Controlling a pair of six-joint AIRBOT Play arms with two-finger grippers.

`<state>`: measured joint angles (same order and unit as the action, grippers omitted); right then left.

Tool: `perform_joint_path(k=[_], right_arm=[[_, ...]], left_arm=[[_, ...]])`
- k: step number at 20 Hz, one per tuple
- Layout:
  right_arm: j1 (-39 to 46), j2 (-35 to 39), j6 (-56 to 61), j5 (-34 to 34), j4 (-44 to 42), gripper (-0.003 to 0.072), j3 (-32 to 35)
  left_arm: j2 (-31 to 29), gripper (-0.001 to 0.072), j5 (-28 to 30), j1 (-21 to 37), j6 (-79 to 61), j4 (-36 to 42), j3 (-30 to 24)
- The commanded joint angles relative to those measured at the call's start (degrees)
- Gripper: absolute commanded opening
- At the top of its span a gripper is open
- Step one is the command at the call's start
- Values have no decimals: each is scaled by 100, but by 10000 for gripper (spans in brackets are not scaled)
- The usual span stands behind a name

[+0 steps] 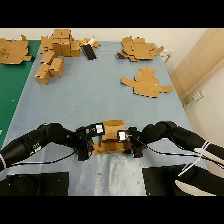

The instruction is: Fold the box.

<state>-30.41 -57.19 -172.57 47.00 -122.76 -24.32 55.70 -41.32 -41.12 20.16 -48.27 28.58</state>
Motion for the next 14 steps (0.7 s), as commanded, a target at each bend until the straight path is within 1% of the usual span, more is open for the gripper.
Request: perform_joint_path(k=[1,2,3,5,8,11,14], right_arm=[[-4,0,2,-2,-2,520,0],[-4,0,2,-2,-2,520,0],[-4,0,2,-2,-2,520,0],[-4,0,2,-2,-2,520,0],[-4,0,2,-2,-2,520,0],[-4,0,2,-2,-2,520,0],[-4,0,4,-4,0,520,0]], left_arm=[[-4,238,-13,-304,28,63,4],[-2,238,68,-367,81,63,4],[-2,255,201,-387,197,68,4],[-2,255,485,-389,374,68,4],[37,254,584,-391,372,120,4],[144,253,662,-391,363,555,11],[249,235,798,-391,341,905,42]])
